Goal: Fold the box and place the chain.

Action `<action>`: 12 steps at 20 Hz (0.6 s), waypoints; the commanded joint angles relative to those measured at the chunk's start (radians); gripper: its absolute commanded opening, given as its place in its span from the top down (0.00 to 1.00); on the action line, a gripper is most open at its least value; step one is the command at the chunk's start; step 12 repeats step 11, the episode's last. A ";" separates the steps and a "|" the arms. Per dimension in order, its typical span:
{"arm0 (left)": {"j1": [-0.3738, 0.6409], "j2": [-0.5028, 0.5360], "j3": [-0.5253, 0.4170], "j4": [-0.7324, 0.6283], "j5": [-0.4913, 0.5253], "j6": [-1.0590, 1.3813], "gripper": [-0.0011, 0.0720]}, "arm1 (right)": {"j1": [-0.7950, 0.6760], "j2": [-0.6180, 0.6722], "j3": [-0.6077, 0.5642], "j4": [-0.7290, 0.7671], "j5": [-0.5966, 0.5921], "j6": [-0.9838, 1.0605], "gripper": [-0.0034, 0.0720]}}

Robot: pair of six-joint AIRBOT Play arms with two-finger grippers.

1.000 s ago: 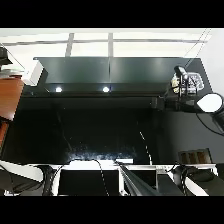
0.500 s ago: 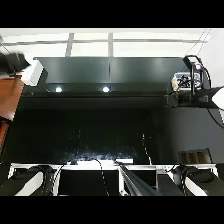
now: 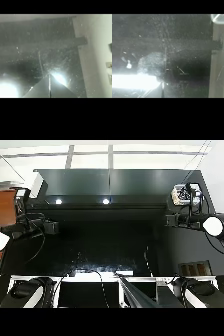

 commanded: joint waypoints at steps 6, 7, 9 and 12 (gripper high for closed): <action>-0.007 0.018 -0.040 0.003 0.056 0.000 0.94 | 0.001 0.003 -0.008 -0.008 -0.005 0.010 0.93; -0.007 0.018 -0.040 0.003 0.056 0.000 0.94 | 0.001 0.003 -0.008 -0.008 -0.004 0.010 0.93; -0.007 0.018 -0.040 0.002 0.057 0.000 0.94 | 0.000 0.003 -0.008 -0.008 -0.004 0.010 0.93; -0.007 0.018 -0.040 0.002 0.067 0.000 0.94 | 0.000 0.003 -0.008 -0.008 -0.004 0.010 0.93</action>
